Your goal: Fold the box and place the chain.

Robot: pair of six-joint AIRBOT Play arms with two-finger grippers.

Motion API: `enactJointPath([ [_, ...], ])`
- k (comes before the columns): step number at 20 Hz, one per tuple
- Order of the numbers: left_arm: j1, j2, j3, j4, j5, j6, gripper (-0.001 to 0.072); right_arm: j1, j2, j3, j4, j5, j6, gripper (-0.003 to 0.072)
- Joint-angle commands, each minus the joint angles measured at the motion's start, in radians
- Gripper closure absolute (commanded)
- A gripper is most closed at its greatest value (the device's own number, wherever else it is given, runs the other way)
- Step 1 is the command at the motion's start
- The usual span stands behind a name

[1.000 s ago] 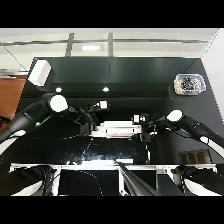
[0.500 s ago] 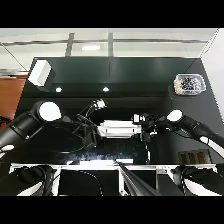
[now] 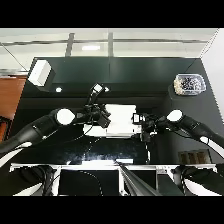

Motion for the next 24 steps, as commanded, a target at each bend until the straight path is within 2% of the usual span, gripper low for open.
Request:
enactJointPath([
  [1, -0.002, -0.079, -0.003, 0.036, 0.064, -0.003, 0.0686, 0.001, 0.0, 0.0, 0.0, 0.002, 0.0, 0.0458],
  [3, -0.002, -0.105, -0.003, 0.038, 0.051, -0.014, 0.0686, 0.001, 0.0, 0.0, 0.0, 0.002, 0.0, 0.0457],
  [7, -0.003, -0.138, 0.001, 0.039, -0.093, -0.014, 0.0686, 0.001, 0.0, 0.0, 0.0, 0.002, 0.0, 0.0458],
  [10, 0.014, -0.13, 0.006, 0.042, -0.046, -0.014, 0.0686, 0.001, 0.0, 0.0, 0.0, 0.002, 0.0, 0.0458],
  [14, 0.089, -0.071, 0.045, 0.089, -0.098, -0.014, 0.0686, 0.001, 0.0, 0.0, 0.0, 0.002, 0.0, 0.0458],
  [16, 0.134, 0.004, 0.045, 0.124, -0.181, -0.014, 0.0686, 0.001, 0.0, 0.0, 0.0, 0.002, 0.0, 0.0458],
  [20, 0.196, 0.161, 0.028, 0.145, -0.502, 0.064, 0.0686, 0.001, 0.0, 0.0, 0.0, 0.002, 0.0, 0.0457],
  [22, 0.198, 0.235, -0.026, 0.145, -0.523, 0.137, 0.0685, 0.001, 0.0, 0.0, 0.0, 0.002, 0.0, 0.0457],
  [23, 0.198, 0.256, -0.059, 0.157, -0.513, 0.184, 0.0653, 0.001, 0.0, -0.001, 0.0, 0.002, 0.0, 0.0457],
  [24, 0.192, 0.258, -0.084, 0.175, -0.495, 0.243, 0.0358, 0.001, 0.0, 0.0, 0.0, 0.002, 0.0, 0.0457],
])
